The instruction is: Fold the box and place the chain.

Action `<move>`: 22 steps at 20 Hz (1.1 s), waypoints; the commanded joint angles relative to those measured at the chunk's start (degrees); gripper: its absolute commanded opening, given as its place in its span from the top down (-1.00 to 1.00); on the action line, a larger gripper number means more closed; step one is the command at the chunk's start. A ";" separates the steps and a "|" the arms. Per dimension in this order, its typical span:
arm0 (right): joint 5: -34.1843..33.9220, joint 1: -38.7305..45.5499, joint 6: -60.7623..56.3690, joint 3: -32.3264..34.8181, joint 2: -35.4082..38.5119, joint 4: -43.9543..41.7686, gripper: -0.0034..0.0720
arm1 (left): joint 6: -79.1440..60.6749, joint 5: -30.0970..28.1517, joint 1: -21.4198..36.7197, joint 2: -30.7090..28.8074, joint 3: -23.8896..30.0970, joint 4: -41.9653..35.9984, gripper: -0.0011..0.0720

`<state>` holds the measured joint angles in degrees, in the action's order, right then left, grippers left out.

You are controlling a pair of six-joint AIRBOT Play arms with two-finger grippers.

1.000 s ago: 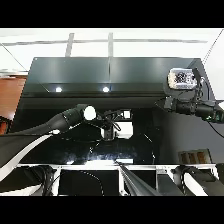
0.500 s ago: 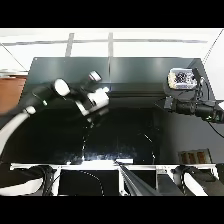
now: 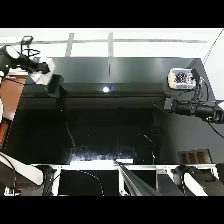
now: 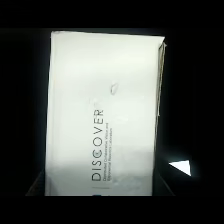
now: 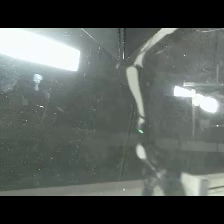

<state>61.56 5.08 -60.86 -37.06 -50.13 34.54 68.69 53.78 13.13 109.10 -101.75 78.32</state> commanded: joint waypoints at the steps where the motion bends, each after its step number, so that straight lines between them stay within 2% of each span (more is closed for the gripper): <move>1: 0.33 0.02 0.00 -0.04 0.02 -0.02 0.80 | 2.05 0.63 4.94 7.67 -9.42 0.74 0.18; 5: 0.31 -0.09 -0.04 -0.04 0.02 -0.07 0.80 | 2.05 0.33 6.01 11.32 -12.09 0.66 0.17; 6: 0.31 -0.09 -0.11 -0.04 0.02 -0.11 0.80 | 2.05 0.26 5.97 11.54 -12.09 0.68 -0.04; 7: 0.31 -0.09 -0.22 -0.04 0.02 -0.09 0.80 | 2.05 0.24 5.60 11.52 -12.13 0.79 -0.97; 8: 0.37 -0.09 -0.26 -0.04 0.02 -0.24 0.80 | 2.05 0.94 5.18 11.28 -12.87 1.73 -0.95; 11: -0.11 -0.09 -0.39 -0.04 0.02 -0.39 0.80 | 2.80 9.42 3.91 8.79 -18.49 7.61 -0.95; 13: -1.57 -0.09 -0.37 -0.04 0.02 -0.37 0.80 | 2.95 14.27 3.52 3.50 -18.91 6.80 -0.95; 14: -2.56 -0.09 -0.37 -0.07 0.02 -0.02 0.80 | 3.02 15.82 3.50 0.17 -17.99 3.30 -0.95; 15: -2.95 -0.07 -0.37 -0.07 0.02 1.44 0.80 | 5.33 17.81 3.54 -3.15 -16.06 -0.74 -0.91; 17: -2.05 -0.07 -0.44 -0.07 0.04 5.95 0.80 | 12.15 21.40 3.26 -11.41 -7.52 -8.00 -0.33; 18: -0.72 -0.07 -0.48 -0.07 0.13 7.23 0.80 | 11.15 20.22 2.36 -16.72 -0.92 -11.23 -0.21; 19: 0.59 -0.07 -1.07 -0.07 0.28 7.63 0.80 | 9.70 16.96 0.87 -23.69 7.89 -13.20 0.21; 20: 2.25 -0.07 -1.53 -0.07 0.59 7.80 0.80 | 8.37 12.87 -0.81 -30.88 17.09 -14.78 0.74; 21: 3.34 -0.07 -2.47 -0.07 1.09 9.11 0.80 | 6.27 8.22 -2.89 -38.91 27.30 -16.59 0.89; 22: 3.61 -0.09 -3.34 -0.04 1.88 11.89 0.80 | 4.35 4.55 -5.05 -46.14 36.50 -17.14 0.89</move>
<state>62.61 5.02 -62.41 -37.06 -49.30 41.52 76.29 66.63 12.23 80.75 -86.91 67.44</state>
